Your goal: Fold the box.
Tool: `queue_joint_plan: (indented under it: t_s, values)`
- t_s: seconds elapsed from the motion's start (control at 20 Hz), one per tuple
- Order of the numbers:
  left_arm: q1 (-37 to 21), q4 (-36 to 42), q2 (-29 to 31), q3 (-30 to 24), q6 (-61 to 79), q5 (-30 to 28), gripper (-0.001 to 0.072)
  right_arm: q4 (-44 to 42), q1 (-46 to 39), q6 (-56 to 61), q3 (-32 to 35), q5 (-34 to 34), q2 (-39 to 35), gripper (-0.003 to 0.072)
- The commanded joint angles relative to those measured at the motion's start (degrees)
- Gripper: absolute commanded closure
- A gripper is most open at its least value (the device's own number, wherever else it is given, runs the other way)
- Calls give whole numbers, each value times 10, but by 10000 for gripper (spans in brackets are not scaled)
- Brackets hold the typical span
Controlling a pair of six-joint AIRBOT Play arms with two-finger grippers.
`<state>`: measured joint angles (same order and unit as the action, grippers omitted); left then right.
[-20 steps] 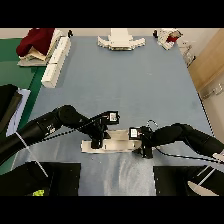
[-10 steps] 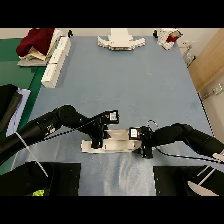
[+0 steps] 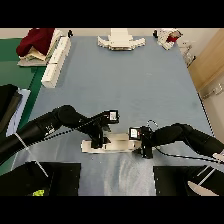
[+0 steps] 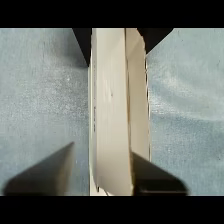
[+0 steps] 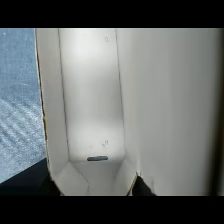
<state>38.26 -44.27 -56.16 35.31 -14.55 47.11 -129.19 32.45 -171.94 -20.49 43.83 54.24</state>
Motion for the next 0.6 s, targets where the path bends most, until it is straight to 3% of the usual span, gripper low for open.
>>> queue_joint_plan:
  t_s: [0.0,0.25,0.3,0.35,0.4,0.55]
  values:
    - [-3,-53,22,1,-70,2,149,0,0,0,0,-1,0,157]
    - [-35,-173,107,1,-267,97,153,0,0,0,0,-1,0,157]
    - [-43,-186,122,1,-324,124,275,0,0,0,0,-1,0,157]
    - [-49,-188,132,0,-356,152,567,0,0,0,0,-1,0,157]
    - [-50,-184,137,0,-364,179,695,0,0,0,0,0,0,157]
    - [-50,-76,129,-8,-419,221,695,0,0,0,0,-1,0,157]
